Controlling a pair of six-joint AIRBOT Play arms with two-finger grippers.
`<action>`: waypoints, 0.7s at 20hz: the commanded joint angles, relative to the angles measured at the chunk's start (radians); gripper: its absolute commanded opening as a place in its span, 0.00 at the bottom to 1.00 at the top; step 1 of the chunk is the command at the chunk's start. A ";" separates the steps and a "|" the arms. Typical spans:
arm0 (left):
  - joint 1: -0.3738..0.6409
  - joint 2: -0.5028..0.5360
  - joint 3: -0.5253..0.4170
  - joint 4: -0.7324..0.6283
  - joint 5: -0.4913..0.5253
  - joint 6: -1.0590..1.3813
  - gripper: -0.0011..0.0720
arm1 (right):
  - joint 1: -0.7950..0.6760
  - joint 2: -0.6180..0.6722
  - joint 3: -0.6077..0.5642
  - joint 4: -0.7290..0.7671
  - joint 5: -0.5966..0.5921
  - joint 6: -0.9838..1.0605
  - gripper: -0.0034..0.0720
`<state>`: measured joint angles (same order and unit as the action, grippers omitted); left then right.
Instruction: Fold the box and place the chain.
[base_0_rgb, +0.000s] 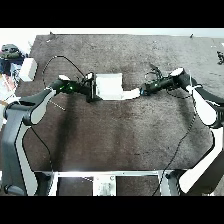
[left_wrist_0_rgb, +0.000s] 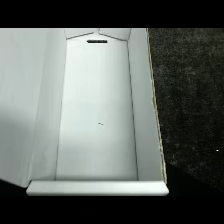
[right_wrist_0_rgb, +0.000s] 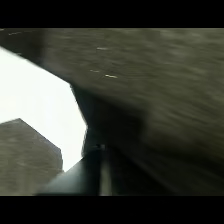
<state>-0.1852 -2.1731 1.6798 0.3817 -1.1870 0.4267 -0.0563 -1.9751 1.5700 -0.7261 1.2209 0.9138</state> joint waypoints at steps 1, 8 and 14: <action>0.000 0.000 0.001 0.000 0.000 0.000 0.59 | 0.031 -0.005 -0.003 0.177 0.070 -0.089 0.21; 0.000 0.000 0.001 0.000 -0.002 0.000 0.59 | 0.106 0.032 0.028 0.183 0.065 -0.049 0.81; 0.000 0.000 0.001 0.000 -0.002 0.000 0.59 | 0.212 0.030 0.158 -0.094 -0.019 0.177 0.72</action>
<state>-0.1852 -2.1731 1.6798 0.3817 -1.1885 0.4267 0.1108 -1.9461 1.6737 -0.6945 1.2377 0.9859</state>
